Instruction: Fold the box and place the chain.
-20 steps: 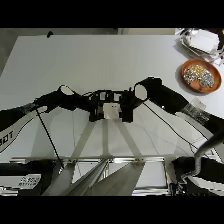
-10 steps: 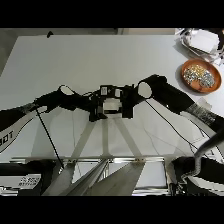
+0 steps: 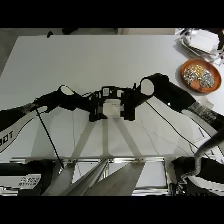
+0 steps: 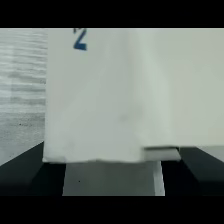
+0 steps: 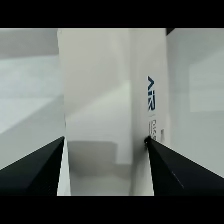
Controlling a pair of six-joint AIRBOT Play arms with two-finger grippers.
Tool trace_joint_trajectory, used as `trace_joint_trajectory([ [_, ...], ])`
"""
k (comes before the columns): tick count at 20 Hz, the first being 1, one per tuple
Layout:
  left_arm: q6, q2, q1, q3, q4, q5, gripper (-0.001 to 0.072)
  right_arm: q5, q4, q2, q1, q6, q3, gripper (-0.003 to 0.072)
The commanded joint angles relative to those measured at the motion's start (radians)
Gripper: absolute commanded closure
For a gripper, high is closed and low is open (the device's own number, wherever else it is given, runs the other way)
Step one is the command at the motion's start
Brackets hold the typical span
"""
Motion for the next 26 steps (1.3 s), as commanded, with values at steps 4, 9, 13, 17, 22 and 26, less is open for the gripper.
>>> trace_joint_trajectory([
  [4, -0.004, 0.000, 0.000, 0.000, -0.001, 0.000, 0.0528, 0.081, 0.198, 0.001, -0.127, -0.121, 0.022, 0.0166],
  [9, -0.005, 0.000, 0.000, 0.000, -0.001, 0.000, 0.0528, 0.076, 0.200, -0.003, -0.151, -0.169, 0.028, 0.0235],
  [13, -0.005, 0.000, 0.000, 0.000, -0.001, 0.000, 0.0528, 0.051, 0.200, -0.009, -0.152, -0.181, 0.028, 0.0289],
  [17, -0.004, 0.000, 0.000, 0.000, -0.001, 0.000, 0.0528, 0.050, 0.197, -0.016, -0.147, -0.186, 0.028, 0.0368],
  [22, -0.005, 0.000, 0.000, 0.000, -0.001, 0.000, 0.0528, 0.047, 0.196, -0.058, -0.095, -0.186, 0.028, 0.0416],
  [26, -0.004, 0.000, 0.000, 0.000, -0.001, 0.000, 0.0528, 0.047, 0.187, -0.083, -0.079, -0.182, 0.028, 0.0437],
])
